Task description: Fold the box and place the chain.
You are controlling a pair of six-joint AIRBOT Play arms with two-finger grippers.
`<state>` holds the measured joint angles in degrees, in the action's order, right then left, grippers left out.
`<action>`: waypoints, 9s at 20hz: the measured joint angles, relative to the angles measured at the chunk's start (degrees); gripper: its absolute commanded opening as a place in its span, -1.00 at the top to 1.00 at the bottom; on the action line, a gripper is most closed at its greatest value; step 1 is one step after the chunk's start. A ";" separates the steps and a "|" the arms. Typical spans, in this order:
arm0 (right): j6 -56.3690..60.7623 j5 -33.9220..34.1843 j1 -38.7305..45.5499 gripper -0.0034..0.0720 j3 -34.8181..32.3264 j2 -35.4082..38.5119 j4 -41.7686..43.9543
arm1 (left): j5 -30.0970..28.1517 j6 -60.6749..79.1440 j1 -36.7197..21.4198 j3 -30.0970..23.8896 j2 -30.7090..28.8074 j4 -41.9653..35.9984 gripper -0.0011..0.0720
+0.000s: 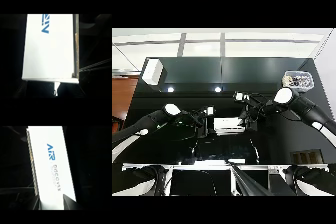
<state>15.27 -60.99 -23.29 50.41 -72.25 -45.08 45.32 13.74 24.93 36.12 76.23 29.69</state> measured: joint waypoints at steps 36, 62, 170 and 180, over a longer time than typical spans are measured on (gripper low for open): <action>23.56 -6.69 5.68 0.87 -2.29 4.96 6.60 | -0.15 -0.09 0.00 0.00 0.00 -0.07 0.03; 34.97 -1.79 7.98 0.86 -4.17 2.73 18.23 | 0.00 -0.13 0.00 -0.02 0.00 -0.22 0.03; 50.53 26.86 24.02 0.86 -17.11 27.54 -16.61 | -5.68 -69.96 -30.93 0.24 -32.28 28.72 0.89; 50.27 28.74 24.02 0.86 -18.08 27.65 -16.65 | -6.23 -69.61 -29.64 -8.24 -38.84 27.58 0.89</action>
<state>65.54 -32.25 0.73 32.34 -44.60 -61.73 39.09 -55.88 -4.71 27.88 37.39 57.28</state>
